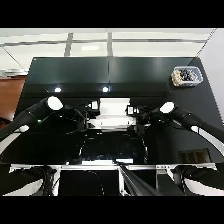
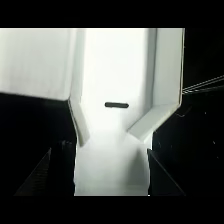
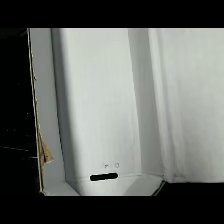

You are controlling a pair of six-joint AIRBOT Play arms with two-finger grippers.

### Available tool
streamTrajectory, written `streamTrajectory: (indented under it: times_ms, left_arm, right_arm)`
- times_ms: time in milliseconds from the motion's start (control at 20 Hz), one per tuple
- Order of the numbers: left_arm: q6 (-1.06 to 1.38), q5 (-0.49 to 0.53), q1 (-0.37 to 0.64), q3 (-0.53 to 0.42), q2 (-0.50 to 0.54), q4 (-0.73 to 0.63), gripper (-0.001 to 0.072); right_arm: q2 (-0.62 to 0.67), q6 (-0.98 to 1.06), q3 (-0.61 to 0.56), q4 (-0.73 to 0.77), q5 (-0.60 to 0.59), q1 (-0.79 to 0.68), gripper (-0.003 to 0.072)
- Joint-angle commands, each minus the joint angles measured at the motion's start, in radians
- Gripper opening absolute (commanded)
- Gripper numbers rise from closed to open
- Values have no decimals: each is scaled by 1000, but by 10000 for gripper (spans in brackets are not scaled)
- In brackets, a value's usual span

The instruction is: Fold the box and place the chain.

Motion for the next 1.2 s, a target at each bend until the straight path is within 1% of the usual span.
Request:
streamTrajectory:
  times_ms: [0, 50, 100, 150, 200, 350, 500, 650, 900, 950, 1000, 1050, 1100, 1150]
  left_arm:
    - [39, 29, -37, 2, -27, -118, 634]
    - [43, 28, -39, 3, -27, -156, 492]
    - [43, 27, -40, 3, -27, -175, 315]
    - [46, 26, -40, 3, -27, -187, 192]
    - [46, 25, -40, 3, -27, -200, 155]
    - [46, 23, -47, 3, -31, -244, 155]
    - [54, 31, -76, 3, -61, -291, 159]
    - [53, 33, -97, 3, -94, -289, 160]
    - [52, 33, -82, 3, -96, -288, 157]
    - [52, 31, -76, 3, -96, -288, 92]
    - [52, 29, -71, 3, -96, -289, 59]
    - [47, 29, -68, 3, -96, -290, 73]
    - [39, 29, -68, 3, -96, -290, 169]
    - [38, 32, -69, 3, -96, -290, 431]
  right_arm:
    - [0, 0, 1, 0, 0, 1, 170]
    - [0, 0, 1, 0, 0, 1, 170]
    - [0, 0, 1, 0, 0, 1, 170]
    - [0, 0, 1, 0, 0, 1, 170]
    - [0, 0, 1, 0, 0, 1, 170]
    - [0, 0, 1, 0, 0, 1, 170]
    - [0, 0, 1, 0, 0, 1, 170]
    - [0, 0, 1, 0, 0, 1, 170]
    - [0, 0, 1, 0, 0, 1, 170]
    - [0, 0, 1, 0, 0, 1, 170]
    - [0, 0, 1, 0, 0, 1, 170]
    - [0, 0, 1, 0, 0, 1, 170]
    - [0, 0, 1, 0, 0, 1, 170]
    - [0, 0, 1, 0, 0, 1, 170]
